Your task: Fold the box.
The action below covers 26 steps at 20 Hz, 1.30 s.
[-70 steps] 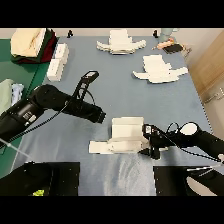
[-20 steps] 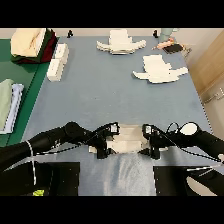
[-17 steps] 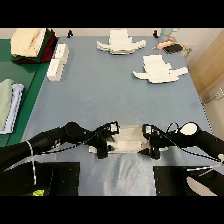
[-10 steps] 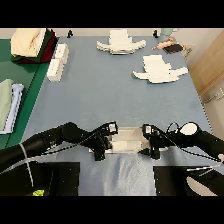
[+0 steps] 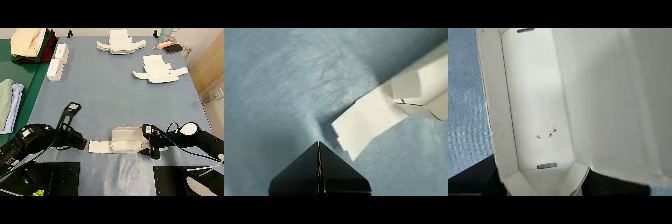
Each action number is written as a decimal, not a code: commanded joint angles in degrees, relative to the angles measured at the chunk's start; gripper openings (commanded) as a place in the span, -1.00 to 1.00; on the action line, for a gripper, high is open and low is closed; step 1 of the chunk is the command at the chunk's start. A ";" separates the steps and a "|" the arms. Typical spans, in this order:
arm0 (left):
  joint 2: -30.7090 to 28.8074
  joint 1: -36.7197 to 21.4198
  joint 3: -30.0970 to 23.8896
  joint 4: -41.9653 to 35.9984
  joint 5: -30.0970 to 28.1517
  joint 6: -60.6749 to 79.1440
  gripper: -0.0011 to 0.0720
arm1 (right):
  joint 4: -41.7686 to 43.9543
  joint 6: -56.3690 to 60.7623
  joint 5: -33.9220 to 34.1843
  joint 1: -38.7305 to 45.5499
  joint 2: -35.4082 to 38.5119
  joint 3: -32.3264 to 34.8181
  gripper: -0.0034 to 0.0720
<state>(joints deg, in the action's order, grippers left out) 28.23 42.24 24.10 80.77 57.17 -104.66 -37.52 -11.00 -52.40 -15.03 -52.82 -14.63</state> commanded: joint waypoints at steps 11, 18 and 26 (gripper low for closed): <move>13.03 -11.87 -10.99 -37.48 -14.14 11.65 -0.91 | 0.02 0.00 -0.02 0.00 0.04 -0.04 0.44; 15.61 -8.09 -11.08 -57.57 -16.02 27.47 -0.91 | 0.02 -0.02 -0.02 0.02 0.04 -0.04 0.44; 15.61 -1.36 -9.86 -56.33 -19.87 24.11 -0.92 | 0.02 0.00 -0.02 0.02 0.04 -0.04 0.44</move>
